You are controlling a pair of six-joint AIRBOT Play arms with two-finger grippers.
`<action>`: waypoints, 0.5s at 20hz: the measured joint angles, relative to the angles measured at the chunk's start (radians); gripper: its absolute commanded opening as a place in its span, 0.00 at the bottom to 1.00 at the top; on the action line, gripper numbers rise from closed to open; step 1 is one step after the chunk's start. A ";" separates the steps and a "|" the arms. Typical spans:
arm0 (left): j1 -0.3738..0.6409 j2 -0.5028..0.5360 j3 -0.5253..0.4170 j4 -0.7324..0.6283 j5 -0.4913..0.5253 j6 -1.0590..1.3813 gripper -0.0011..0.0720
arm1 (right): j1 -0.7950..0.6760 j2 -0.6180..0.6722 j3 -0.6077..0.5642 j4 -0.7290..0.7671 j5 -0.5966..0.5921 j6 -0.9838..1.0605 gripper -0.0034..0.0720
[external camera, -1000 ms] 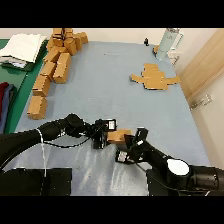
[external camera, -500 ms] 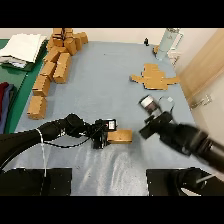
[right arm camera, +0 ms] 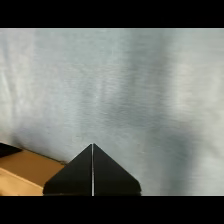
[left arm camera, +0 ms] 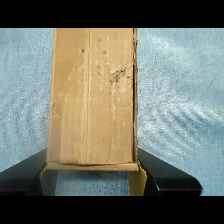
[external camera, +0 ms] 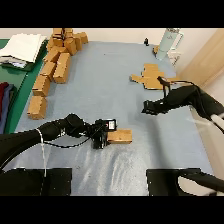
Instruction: Fold the box.
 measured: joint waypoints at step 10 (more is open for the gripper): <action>0.000 0.000 0.000 0.000 0.000 0.000 0.73 | -0.050 -0.250 0.040 0.228 -0.089 -0.125 0.05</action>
